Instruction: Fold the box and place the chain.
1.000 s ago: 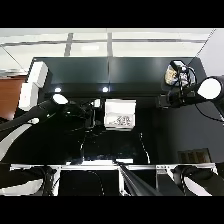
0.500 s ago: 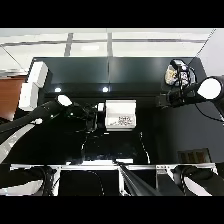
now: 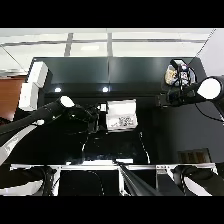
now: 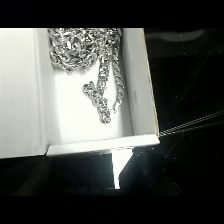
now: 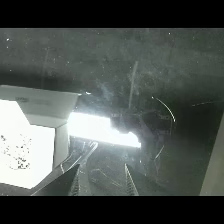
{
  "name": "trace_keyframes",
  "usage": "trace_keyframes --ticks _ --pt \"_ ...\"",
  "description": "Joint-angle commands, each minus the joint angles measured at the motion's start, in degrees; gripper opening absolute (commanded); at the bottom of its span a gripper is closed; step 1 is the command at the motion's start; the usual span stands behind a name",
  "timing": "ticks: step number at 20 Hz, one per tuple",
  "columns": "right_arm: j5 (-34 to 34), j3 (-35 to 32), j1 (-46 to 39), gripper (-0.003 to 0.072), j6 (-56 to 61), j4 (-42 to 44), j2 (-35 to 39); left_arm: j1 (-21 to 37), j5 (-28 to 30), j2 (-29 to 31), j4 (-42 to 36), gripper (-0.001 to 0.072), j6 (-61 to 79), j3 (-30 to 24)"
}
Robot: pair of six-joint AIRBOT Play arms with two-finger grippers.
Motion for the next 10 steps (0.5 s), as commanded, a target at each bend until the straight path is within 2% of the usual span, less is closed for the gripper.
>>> trace_keyframes --ticks 1,5,9,10 --pt "0.0 0.0 0.0 0.0334 0.0 0.0 0.0 -0.4 -0.5 0.1 0.5 0.071 -2.9 0.0" --pt "-0.4 0.0 0.0 0.0333 0.0 0.0 0.0 -0.9 0.7 0.1 -5.7 0.0711 -4.9 0.0" --pt "-1.6 0.0 0.0 0.0334 0.0 0.0 0.0 -3.1 6.9 0.0 -6.5 0.0705 -4.9 0.0" --pt "-2.4 0.0 0.0 0.0334 0.0 0.1 -0.1 -3.5 7.0 0.0 -6.2 0.0644 -4.6 0.0"
